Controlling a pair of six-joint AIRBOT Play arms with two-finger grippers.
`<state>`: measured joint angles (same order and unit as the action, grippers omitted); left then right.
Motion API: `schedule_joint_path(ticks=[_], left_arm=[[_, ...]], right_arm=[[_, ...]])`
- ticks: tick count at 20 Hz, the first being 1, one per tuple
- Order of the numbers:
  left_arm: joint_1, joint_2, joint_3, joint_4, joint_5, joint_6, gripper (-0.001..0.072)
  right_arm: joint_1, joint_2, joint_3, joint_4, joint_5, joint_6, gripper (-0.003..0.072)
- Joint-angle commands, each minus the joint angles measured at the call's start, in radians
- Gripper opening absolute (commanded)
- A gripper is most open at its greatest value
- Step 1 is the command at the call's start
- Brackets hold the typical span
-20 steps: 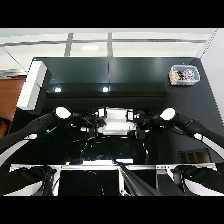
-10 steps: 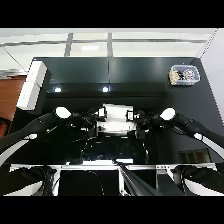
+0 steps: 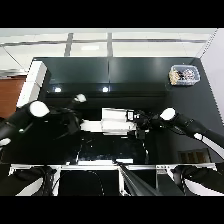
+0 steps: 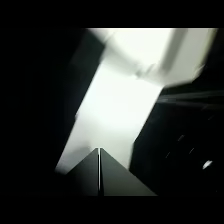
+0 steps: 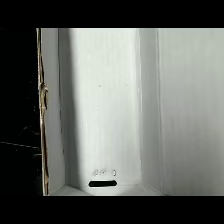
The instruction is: Fold the box and place the chain.
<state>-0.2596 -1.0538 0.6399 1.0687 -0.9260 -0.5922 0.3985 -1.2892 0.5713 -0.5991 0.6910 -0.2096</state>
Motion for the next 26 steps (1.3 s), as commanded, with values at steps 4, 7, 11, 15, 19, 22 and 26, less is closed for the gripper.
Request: schedule_joint_path(ticks=[4,7,11,15,19,22,26], left_arm=[[0.425,-0.058,-0.076,-0.124,-0.192,-0.771,0.0026],[0.489,-0.196,-0.11,-0.476,-0.262,-0.536,0.0023],[0.354,-0.342,-0.098,-0.497,-0.174,-0.511,0.0022],[0.179,-0.401,-0.035,-0.506,-0.182,-0.456,0.0023],[0.122,-0.403,0.035,-0.508,-0.228,-0.414,0.0024],[0.137,-0.403,0.079,-0.514,-0.286,-0.399,0.0063],[0.119,-0.403,0.108,-0.512,-0.314,-0.399,0.0698]], right_arm=[[0.001,0.0,0.0,0.0,0.0,0.0,0.0134],[0.001,0.0,0.0,0.0,0.0,0.0,0.0134],[0.001,0.0,0.0,0.0,0.0,0.0,0.0134],[0.001,0.0,0.0,0.0,0.0,0.0,0.0134],[0.001,0.0,0.0,0.0,0.001,0.0,0.0134],[0.001,0.0,0.0,0.0,0.001,0.0,0.0134],[0.001,0.0,0.0,0.0,0.0,0.0,0.0134]])
